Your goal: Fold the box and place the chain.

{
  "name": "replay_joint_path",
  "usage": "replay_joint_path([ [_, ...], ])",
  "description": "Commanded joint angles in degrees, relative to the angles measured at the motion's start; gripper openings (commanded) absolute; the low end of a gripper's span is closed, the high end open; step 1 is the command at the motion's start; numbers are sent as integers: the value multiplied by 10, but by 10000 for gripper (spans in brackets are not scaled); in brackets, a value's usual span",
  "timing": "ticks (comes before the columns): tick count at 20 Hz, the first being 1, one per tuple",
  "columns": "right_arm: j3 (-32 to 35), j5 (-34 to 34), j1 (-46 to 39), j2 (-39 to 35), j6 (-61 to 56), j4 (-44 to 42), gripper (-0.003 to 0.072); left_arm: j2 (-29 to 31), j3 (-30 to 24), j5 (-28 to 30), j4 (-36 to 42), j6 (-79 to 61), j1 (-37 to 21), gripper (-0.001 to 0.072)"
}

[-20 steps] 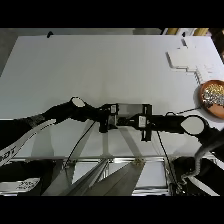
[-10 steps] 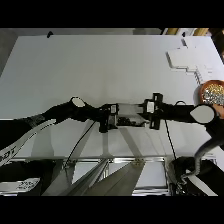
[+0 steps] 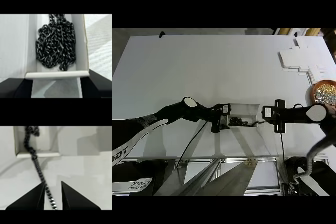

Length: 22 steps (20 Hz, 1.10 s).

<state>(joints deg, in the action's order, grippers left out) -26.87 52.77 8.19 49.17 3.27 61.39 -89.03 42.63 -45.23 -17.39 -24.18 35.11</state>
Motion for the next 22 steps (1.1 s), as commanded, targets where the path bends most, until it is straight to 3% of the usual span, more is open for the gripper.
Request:
replay_joint_path([
  [1,25,-3,-4,32,20,-16,199,0,0,0,0,0,0,82],
  [5,30,-17,-4,62,83,-88,175,0,0,0,0,0,0,82],
  [11,30,-43,-4,111,92,-91,151,0,0,0,0,0,0,82],
  [12,30,-45,-4,111,92,-91,120,0,0,0,0,0,0,82],
  [13,30,-44,-4,110,90,-87,27,0,0,0,0,0,0,82],
  [14,30,-45,-4,107,79,-82,21,0,0,0,0,0,0,82],
  [17,30,-59,-4,61,27,-56,21,0,0,0,0,0,0,82],
  [22,30,-58,-4,-89,25,-60,21,0,0,0,0,0,0,82],
])
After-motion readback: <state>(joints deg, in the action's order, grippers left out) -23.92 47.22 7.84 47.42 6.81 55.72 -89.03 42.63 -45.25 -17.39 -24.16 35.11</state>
